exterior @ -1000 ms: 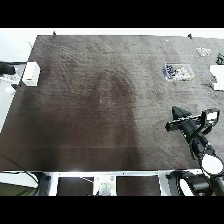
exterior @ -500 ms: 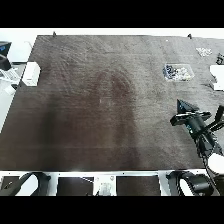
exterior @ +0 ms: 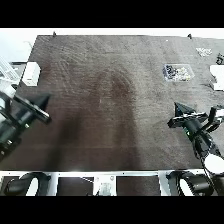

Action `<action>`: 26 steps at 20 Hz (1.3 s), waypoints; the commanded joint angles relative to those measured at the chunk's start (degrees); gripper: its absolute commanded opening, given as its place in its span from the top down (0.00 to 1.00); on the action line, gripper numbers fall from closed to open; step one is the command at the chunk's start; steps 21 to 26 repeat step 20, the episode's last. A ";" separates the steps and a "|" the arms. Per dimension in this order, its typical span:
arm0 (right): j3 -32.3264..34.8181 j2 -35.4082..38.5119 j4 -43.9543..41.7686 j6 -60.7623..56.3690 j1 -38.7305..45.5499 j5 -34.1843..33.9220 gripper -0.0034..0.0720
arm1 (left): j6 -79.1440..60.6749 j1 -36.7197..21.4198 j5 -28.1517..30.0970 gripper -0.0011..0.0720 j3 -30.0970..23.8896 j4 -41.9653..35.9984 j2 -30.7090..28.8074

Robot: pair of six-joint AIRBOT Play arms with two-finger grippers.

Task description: Fold the box and place the chain.

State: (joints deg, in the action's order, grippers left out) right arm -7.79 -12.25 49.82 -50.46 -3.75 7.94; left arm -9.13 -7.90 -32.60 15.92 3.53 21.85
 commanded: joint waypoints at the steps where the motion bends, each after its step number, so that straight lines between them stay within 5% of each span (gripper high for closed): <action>1: 1.90 0.07 0.37 -0.09 -0.02 0.61 0.95 | -0.37 3.72 4.66 0.96 -9.86 -2.54 -4.31; 26: 2.54 0.07 0.37 -0.09 -0.02 0.61 0.95 | 0.09 3.72 5.09 0.96 -10.49 -2.54 -4.31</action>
